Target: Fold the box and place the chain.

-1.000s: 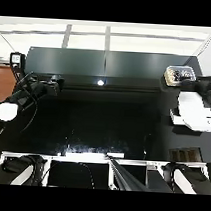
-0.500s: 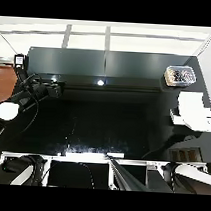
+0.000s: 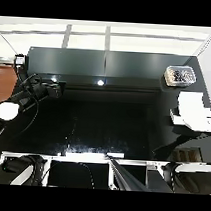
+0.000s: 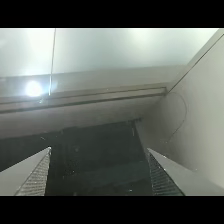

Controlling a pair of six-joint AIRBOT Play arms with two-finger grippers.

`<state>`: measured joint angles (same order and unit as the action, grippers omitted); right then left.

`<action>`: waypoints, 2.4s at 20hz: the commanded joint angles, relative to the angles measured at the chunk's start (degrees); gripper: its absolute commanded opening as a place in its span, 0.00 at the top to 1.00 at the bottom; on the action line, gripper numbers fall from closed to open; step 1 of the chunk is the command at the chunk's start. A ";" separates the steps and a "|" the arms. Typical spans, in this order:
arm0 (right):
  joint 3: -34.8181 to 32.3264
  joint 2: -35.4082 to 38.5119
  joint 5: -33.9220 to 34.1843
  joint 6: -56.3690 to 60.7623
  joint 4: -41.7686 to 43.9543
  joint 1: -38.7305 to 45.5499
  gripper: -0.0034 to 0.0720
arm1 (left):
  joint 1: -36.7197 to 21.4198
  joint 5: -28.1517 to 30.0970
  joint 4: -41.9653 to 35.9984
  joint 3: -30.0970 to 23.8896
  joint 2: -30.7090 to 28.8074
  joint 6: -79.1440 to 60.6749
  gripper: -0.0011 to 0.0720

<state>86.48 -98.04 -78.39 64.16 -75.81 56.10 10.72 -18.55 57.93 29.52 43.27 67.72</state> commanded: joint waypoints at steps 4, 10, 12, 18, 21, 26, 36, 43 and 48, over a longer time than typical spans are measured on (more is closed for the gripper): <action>0.52 -2.32 3.15 -9.60 0.44 -1.01 0.25 | 0.02 0.02 0.07 -0.02 0.04 0.00 0.01; 0.52 -2.99 -0.15 -9.99 0.85 -1.09 0.95 | 0.02 0.07 0.07 -0.02 0.04 0.00 0.01; 0.50 -2.99 -2.36 -9.49 2.89 -1.09 0.94 | 0.02 0.09 0.07 -0.02 0.04 0.00 0.01; -1.86 1.03 -7.08 -8.83 14.29 -7.39 0.94 | 0.00 0.09 -0.15 -0.02 0.04 0.02 0.01; -8.09 6.75 -6.67 -8.68 14.58 -12.63 0.94 | 0.02 0.07 -0.15 -0.02 0.04 0.02 0.01; -21.38 19.96 -2.51 -8.70 20.17 -22.05 0.94 | 0.02 -2.56 -3.21 -0.02 0.04 0.04 0.02; -64.19 54.64 28.70 -17.33 57.99 -40.30 0.94 | 0.74 -16.33 -8.90 -0.02 5.66 -0.04 0.02; -72.85 56.68 42.40 -17.70 61.57 -63.04 0.94 | 4.66 -21.31 -15.82 3.54 15.78 3.13 0.02; -72.85 56.68 44.35 -17.70 61.88 -66.62 0.94 | -1.07 -37.35 -27.89 12.04 29.40 -6.05 0.02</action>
<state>14.22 -41.58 -36.56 46.59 -14.79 -7.79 12.36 -45.98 37.93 37.80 65.84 66.11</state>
